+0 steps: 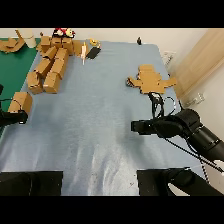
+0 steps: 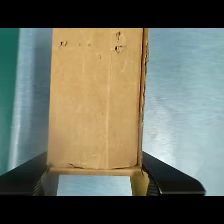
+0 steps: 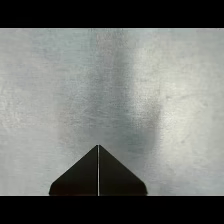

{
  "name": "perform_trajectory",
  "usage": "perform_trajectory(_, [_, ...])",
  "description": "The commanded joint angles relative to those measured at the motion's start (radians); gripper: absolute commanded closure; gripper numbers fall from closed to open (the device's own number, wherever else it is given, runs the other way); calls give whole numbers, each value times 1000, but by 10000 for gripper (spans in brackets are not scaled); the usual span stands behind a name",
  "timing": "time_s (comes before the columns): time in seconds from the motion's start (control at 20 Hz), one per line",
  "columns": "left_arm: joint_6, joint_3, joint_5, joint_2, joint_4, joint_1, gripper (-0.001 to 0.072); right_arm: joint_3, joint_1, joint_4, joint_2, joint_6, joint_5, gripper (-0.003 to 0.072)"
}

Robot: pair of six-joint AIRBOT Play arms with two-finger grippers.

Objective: Fold the box.

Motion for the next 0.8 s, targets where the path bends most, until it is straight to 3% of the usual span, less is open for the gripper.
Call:
perform_trajectory(0.0, [-3, 24, 21, -80, 25, 38, 196, 1, -1, -1, -1, 0, 27, 683])
perform_trajectory(0.15, [-3, 50, 21, -149, 23, 37, 193, 1, -1, -2, -1, 0, 34, 683])
perform_trajectory(0.2, [-1, 54, 21, -163, 23, 37, 135, 1, -1, -2, -1, 0, 34, 683])
perform_trajectory(0.25, [0, 58, 24, -177, 22, 37, 21, 1, -1, -2, -1, 0, 35, 683])
perform_trajectory(0.45, [-1, 74, 7, -198, 23, 38, 21, 1, -1, -2, -1, 0, 54, 683])
perform_trajectory(0.6, [-5, 129, -114, -197, 23, 38, 21, 1, -1, -1, -1, 0, 52, 682])
perform_trajectory(0.75, [-6, 233, -322, -197, 27, 38, 21, 1, -1, -1, -1, 0, 51, 682])
